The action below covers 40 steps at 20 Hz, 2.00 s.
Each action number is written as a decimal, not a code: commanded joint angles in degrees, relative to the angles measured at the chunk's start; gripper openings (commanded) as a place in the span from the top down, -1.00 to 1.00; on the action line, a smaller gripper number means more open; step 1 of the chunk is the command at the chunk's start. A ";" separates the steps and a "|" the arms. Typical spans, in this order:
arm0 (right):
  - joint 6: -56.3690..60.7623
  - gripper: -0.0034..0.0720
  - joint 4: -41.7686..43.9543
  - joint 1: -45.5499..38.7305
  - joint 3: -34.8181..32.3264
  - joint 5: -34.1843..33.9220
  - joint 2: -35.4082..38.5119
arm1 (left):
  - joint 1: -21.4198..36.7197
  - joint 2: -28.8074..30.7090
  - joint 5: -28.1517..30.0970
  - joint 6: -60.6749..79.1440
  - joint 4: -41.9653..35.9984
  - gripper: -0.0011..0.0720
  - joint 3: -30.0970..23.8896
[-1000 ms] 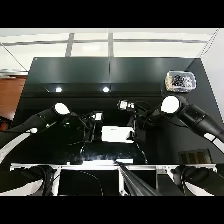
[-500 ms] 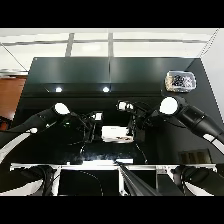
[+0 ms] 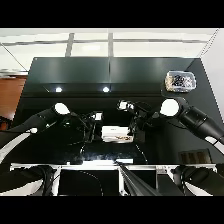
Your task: Fold the box and place the chain.
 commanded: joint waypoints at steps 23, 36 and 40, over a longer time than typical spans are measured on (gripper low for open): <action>2.45 0.26 -0.39 1.51 -1.90 -1.79 -0.15 | 0.00 -0.02 -0.15 0.02 0.02 -0.12 0.04; 5.35 0.26 -3.21 1.51 -1.90 -0.81 -0.17 | 0.00 -0.02 -0.33 0.04 0.02 -0.12 0.04; 6.08 0.25 -3.48 1.38 -1.84 0.20 -0.09 | 0.00 -0.02 -0.33 0.02 0.02 -0.12 0.04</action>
